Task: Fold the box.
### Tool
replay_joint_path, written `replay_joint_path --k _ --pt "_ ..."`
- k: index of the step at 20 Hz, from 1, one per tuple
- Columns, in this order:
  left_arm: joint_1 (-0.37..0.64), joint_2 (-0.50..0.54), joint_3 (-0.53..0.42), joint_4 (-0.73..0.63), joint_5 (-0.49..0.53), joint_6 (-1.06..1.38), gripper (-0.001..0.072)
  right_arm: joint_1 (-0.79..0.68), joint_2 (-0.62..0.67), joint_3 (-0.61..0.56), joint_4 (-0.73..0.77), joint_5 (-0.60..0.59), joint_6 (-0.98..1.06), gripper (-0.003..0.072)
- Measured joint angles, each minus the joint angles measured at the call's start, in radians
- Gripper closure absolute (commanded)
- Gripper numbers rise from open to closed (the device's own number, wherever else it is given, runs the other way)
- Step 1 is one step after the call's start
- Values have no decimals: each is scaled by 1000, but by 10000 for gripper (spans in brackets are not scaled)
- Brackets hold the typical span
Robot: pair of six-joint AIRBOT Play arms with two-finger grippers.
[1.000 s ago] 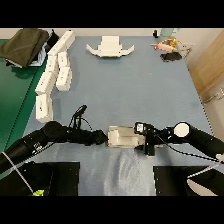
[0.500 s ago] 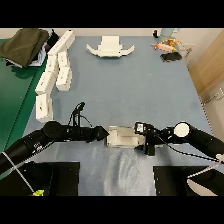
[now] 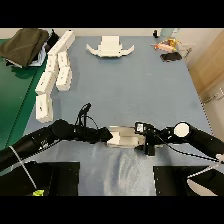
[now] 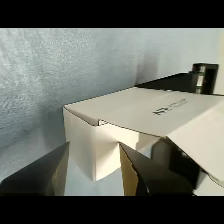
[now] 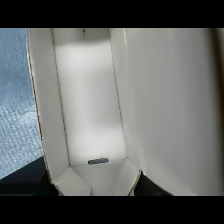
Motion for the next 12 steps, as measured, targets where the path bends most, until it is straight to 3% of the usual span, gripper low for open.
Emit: replay_joint_path --k 6,12 --pt "-126 -108 142 421 -56 -487 248 0 0 0 0 0 0 175" --pt "-206 -209 296 695 -202 -770 248 0 0 0 0 0 0 175"
